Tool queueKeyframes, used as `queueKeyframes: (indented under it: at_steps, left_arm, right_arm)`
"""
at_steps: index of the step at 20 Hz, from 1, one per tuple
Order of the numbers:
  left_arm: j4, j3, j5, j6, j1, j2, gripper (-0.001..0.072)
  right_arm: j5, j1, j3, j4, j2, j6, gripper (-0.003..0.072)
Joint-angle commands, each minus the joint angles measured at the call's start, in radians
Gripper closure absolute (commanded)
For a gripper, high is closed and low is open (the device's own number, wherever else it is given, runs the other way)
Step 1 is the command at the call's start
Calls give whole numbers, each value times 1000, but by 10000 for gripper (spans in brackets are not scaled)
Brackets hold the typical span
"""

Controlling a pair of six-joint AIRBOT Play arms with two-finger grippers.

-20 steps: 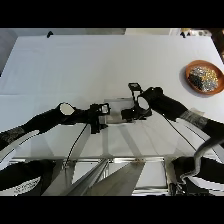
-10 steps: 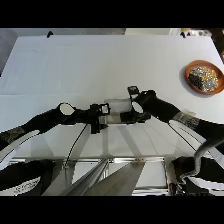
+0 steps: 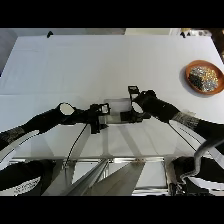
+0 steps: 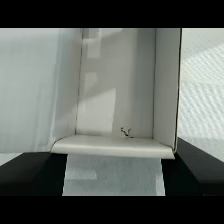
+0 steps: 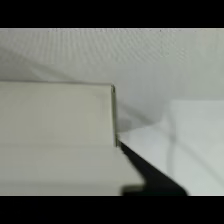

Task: Fold the box and place the chain.

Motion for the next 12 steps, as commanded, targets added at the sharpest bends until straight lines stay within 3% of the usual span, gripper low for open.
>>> queueKeyframes:
  at_steps: [1, 8, 12]
  left_arm:
    - [1, 0, 2, 1, -1, 0, 699]
    - [1, 0, 1, 1, -1, 0, 699]
    - [1, 0, 2, 1, -1, 0, 699]
  right_arm:
    - [-13, -5, 0, 4, 2, 3, 442]
    - [-3, -54, 17, 12, 9, -2, 410]
    - [6, -54, 17, 27, -12, -2, 453]
